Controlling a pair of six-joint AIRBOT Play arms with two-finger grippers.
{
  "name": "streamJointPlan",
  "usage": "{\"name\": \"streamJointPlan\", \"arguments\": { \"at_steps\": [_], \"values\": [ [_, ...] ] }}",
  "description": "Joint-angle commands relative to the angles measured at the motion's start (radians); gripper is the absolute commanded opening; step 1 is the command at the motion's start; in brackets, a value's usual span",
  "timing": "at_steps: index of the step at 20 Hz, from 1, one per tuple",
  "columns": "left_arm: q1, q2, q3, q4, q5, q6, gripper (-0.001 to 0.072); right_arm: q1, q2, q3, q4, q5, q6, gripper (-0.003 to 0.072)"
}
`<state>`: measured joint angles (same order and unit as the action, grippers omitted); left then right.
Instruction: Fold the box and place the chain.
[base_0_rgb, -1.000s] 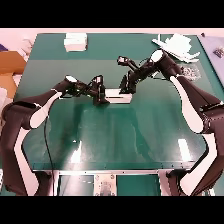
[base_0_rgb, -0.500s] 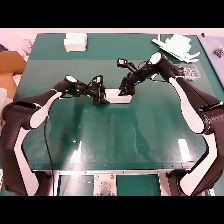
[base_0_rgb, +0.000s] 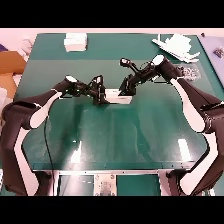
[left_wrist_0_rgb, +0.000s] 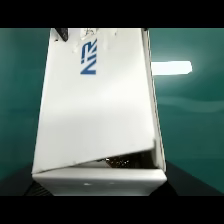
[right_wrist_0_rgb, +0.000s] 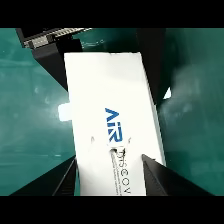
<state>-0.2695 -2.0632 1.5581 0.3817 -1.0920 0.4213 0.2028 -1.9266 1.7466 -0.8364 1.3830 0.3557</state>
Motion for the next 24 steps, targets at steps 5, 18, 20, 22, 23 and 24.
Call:
{"name": "streamJointPlan", "arguments": {
  "at_steps": [5,18,20,22,23,24],
  "values": [
    [0.000,0.000,0.000,-0.001,0.003,-0.002,0.0362,-0.037,0.005,0.000,0.053,0.023,-0.043,0.0513],
    [0.000,0.000,0.000,-0.001,0.003,-0.002,0.0362,-0.080,-0.002,-0.064,0.279,0.072,-0.089,0.0158],
    [0.000,0.000,0.000,-0.001,0.003,-0.002,0.0362,-0.080,-0.004,-0.112,0.279,0.037,-0.110,0.0039],
    [0.000,0.000,0.000,-0.001,0.003,-0.002,0.0362,-0.074,-0.004,-0.143,0.280,0.037,-0.114,0.0016],
    [0.000,0.000,0.000,-0.001,0.003,-0.002,0.0362,-0.068,-0.004,-0.150,0.280,0.048,-0.109,0.0016],
    [0.000,0.000,0.000,-0.001,0.003,-0.002,0.0362,-0.063,-0.004,-0.158,0.279,0.057,-0.106,0.0016]
  ]
}}
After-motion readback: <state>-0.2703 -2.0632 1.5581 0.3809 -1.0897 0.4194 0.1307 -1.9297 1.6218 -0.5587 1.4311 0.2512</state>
